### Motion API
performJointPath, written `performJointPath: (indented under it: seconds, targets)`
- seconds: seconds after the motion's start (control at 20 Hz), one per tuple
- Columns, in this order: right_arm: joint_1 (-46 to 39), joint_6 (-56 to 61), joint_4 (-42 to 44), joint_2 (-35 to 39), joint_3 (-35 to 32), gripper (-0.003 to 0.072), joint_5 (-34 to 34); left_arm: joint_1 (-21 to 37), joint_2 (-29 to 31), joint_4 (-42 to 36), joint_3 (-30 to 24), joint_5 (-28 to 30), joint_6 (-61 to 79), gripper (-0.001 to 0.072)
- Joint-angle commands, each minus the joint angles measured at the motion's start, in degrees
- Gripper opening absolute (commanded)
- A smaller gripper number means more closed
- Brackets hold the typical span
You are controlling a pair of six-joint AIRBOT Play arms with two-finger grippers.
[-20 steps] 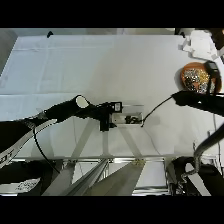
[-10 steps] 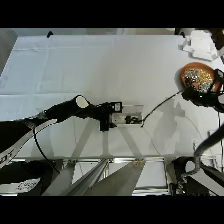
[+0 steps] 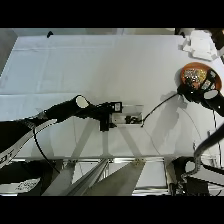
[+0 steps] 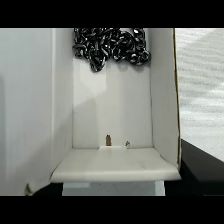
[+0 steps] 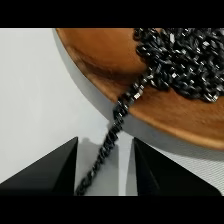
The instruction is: Fold the box and place the chain.
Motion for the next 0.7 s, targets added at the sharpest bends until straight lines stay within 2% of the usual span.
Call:
performJointPath:
  seconds: [0.0,0.25,0.5,0.65]
  targets:
    - [1.22,0.20,0.46,-2.58,1.92,0.0310,-3.21,-0.02,0.02,0.00,0.02,0.02,0.02,0.0434]
    - [1.18,0.15,0.66,-2.78,1.92,0.0037,-4.22,-0.02,0.02,0.00,0.02,0.02,0.02,0.0434]
    - [1.18,-0.17,0.68,-1.31,1.92,0.0017,2.34,-0.02,0.02,0.00,0.02,0.02,0.02,0.0434]
    - [1.18,-5.70,0.72,4.85,1.92,0.0017,9.20,-0.02,0.02,0.00,0.02,0.02,0.02,0.0434]
